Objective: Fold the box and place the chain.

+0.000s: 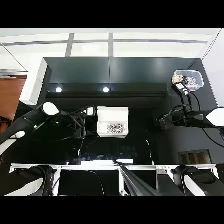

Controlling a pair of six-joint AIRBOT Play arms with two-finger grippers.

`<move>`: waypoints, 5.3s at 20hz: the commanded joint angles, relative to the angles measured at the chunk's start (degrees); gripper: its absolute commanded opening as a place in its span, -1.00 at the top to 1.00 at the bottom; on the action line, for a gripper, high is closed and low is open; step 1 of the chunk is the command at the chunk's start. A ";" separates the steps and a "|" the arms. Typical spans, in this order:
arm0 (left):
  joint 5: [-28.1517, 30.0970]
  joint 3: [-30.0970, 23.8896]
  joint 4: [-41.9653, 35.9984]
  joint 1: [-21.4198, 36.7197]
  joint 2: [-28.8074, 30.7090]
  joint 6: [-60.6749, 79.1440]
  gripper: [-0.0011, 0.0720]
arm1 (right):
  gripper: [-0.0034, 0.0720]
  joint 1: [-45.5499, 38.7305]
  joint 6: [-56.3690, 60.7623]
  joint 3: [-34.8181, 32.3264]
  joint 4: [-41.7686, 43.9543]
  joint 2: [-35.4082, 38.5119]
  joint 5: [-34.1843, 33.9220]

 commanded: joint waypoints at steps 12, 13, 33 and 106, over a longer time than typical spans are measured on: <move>0.15 1.95 -4.50 -1.68 -3.96 4.35 -0.97 | 0.27 0.02 0.28 -0.02 0.07 0.04 -0.50; 0.44 1.95 -5.03 -1.84 -3.96 4.35 -0.97 | 0.27 0.02 0.28 -0.02 0.09 0.04 -0.48; 2.49 1.95 -6.82 -5.75 -4.33 4.13 -0.94 | 0.27 0.02 1.16 -0.02 0.11 0.04 -1.95; 3.98 1.95 -6.78 -6.36 -4.17 4.07 -0.12 | 0.14 23.47 -41.11 12.72 13.49 -23.96 -2.40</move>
